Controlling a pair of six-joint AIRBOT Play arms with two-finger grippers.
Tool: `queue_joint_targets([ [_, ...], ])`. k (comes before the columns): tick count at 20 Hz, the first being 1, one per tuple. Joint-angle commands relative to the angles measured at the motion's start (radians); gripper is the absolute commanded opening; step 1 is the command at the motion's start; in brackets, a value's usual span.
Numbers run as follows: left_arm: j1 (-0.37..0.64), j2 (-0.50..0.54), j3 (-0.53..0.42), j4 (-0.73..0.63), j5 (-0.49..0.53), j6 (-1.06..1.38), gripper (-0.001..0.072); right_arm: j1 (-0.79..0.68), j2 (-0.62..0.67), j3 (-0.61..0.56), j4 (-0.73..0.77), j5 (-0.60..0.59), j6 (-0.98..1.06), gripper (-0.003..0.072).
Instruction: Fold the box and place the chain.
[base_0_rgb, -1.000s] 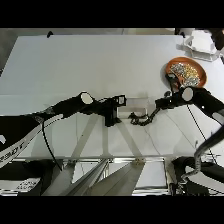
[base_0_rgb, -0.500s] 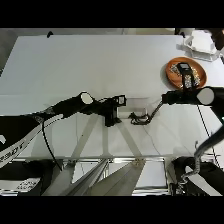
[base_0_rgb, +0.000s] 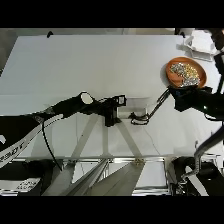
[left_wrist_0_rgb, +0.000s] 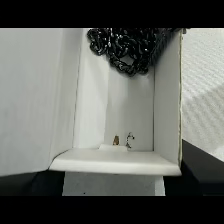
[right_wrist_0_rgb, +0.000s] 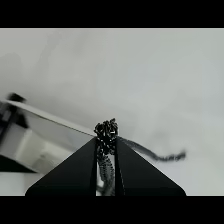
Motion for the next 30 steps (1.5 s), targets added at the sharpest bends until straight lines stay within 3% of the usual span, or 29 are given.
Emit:
queue_joint_targets([
  [1, 0.0, 0.0, 0.001, 0.0, 0.0, 0.0, 0.0089, 0.001, 0.086, 0.001, 0.231, 0.004, -0.129, 0.0012],
  [5, 0.0, 0.0, 0.001, 0.0, 0.0, 0.0, 0.0089, 0.001, 0.093, 0.001, 0.446, 0.006, -0.28, 0.0012],
  [8, 0.0, 0.0, 0.001, 0.0, 0.0, 0.0, 0.0089, 0.001, 0.093, 0.001, 0.513, 0.006, -0.308, 0.0012],
  [17, 0.0, 0.0, 0.001, 0.0, 0.0, 0.0, 0.0089, 0.001, 0.045, 0.001, 0.507, 0.008, -0.34, 0.0012],
  [21, 0.0, 0.0, 0.001, 0.0, 0.0, 0.0, 0.0089, 0.001, -0.056, -0.001, 0.422, 0.051, -0.335, 0.0012],
  [30, 0.0, 0.0, 0.001, 0.0, 0.0, 0.0, 0.0089, 0.001, -0.319, -0.093, 0.397, 0.105, -0.35, 0.0012],
])
